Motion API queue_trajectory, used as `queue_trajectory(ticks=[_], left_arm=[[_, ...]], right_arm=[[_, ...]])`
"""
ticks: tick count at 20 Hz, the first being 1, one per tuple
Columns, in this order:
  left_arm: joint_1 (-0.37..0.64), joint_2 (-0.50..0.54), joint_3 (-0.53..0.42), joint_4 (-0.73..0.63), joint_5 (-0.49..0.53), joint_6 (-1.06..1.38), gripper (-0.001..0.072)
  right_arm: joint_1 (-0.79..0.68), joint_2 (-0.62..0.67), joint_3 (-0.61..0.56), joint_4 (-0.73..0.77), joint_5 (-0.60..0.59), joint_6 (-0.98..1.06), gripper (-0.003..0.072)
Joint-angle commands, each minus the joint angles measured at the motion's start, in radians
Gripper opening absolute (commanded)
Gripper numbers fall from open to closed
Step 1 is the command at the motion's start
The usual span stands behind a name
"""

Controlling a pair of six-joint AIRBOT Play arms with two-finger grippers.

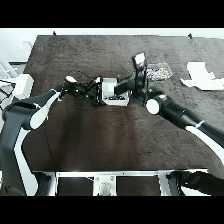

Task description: Fold the box and place the chain.

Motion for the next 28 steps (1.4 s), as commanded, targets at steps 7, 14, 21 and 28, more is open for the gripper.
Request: queue_trajectory(ticks=[7, 14, 21, 28], left_arm=[[-0.001, 0.000, 0.000, 0.000, 0.000, 0.000, 0.0455], [-0.001, 0.000, 0.000, 0.000, 0.000, 0.000, 0.0454], [-0.001, 0.000, 0.000, 0.000, 0.000, 0.000, 0.0455], [0.000, 0.000, 0.000, 0.000, 0.001, 0.000, 0.0455]], right_arm=[[-0.006, -0.157, -0.078, 0.000, -0.004, 0.036, 0.0218], [-0.055, -0.003, -0.041, -0.016, -0.013, 0.030, 0.0494], [-0.255, 0.213, -0.009, -0.076, -0.090, -0.308, 0.0153], [-0.350, -0.004, 0.222, 0.058, 0.324, -0.558, 0.0155]])
